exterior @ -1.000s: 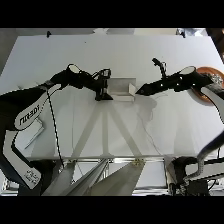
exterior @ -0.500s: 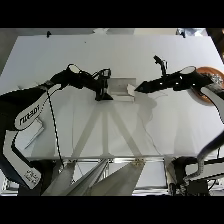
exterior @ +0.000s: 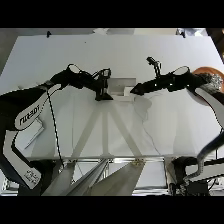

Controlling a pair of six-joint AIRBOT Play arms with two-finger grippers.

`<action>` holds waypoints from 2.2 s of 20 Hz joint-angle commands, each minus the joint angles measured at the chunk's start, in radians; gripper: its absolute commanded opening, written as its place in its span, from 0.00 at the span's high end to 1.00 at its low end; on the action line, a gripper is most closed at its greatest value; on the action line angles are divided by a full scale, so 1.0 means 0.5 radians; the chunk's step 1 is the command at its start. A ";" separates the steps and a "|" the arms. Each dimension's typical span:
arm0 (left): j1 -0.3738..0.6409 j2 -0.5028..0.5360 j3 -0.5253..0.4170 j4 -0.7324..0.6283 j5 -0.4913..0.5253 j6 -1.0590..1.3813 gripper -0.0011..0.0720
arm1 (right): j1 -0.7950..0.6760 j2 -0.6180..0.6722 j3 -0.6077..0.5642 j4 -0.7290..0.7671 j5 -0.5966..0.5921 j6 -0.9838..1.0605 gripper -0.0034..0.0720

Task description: Fold the box and place the chain.

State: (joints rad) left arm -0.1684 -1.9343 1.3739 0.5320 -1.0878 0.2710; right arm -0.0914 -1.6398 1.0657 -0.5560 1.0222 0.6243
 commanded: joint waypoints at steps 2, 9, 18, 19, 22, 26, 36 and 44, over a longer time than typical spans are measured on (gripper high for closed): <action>0.001 -0.002 0.000 0.001 -0.002 -0.019 0.69 | 0.017 0.002 0.001 -0.083 -0.120 0.052 0.24; 0.001 -0.002 0.000 0.001 -0.002 -0.018 0.69 | 0.018 0.018 0.001 -0.131 -0.194 0.173 0.27; 0.001 -0.002 0.000 0.002 -0.002 -0.018 0.69 | 0.153 0.022 0.001 -0.291 -0.254 0.352 0.30; 0.001 -0.002 0.000 0.001 -0.002 -0.018 0.69 | 0.162 0.022 0.001 -0.282 -0.266 0.385 0.30; 0.001 -0.002 0.000 0.001 -0.002 -0.018 0.69 | 0.168 0.022 0.001 -0.298 -0.288 0.508 0.34; 0.001 -0.002 0.000 0.001 -0.003 -0.018 0.69 | 0.169 0.022 0.001 -0.447 -0.340 0.707 0.35; 0.001 -0.002 0.000 0.001 -0.017 -0.019 0.69 | 0.470 0.071 0.192 -1.366 -0.381 1.404 0.38; 0.001 -0.002 0.000 0.001 -0.017 -0.019 0.69 | 0.666 0.072 0.221 -1.744 -0.356 2.017 0.43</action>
State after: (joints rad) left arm -0.1688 -1.9347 1.3743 0.5327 -1.0962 0.2615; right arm 0.2123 -1.6047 1.1706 -1.3735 0.8433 1.5005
